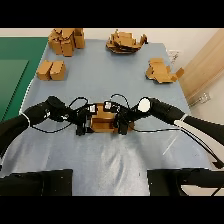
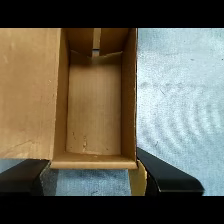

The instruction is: Fold the box.

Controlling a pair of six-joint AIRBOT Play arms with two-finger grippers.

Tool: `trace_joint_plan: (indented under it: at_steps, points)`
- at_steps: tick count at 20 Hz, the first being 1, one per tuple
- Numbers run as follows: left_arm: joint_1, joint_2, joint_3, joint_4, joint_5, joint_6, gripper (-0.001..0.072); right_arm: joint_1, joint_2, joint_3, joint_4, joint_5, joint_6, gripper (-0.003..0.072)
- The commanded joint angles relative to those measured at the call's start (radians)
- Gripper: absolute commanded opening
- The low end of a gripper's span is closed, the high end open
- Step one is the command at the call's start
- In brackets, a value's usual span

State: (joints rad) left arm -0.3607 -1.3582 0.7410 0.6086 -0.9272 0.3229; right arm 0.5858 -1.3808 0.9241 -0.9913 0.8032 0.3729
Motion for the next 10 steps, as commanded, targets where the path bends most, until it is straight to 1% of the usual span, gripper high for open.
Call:
trace_joint_plan:
  at_steps: [1, 10]
  points:
    - [-0.001, 0.000, 0.000, -0.003, 0.000, 0.001, 0.0117, 0.003, -0.001, 0.000, 0.043, -0.015, -0.001, 0.0087]
    - [-0.001, 0.000, 0.000, -0.003, 0.000, 0.001, 0.0117, 0.002, -0.038, 0.000, 0.126, -0.029, -0.027, 0.0083]
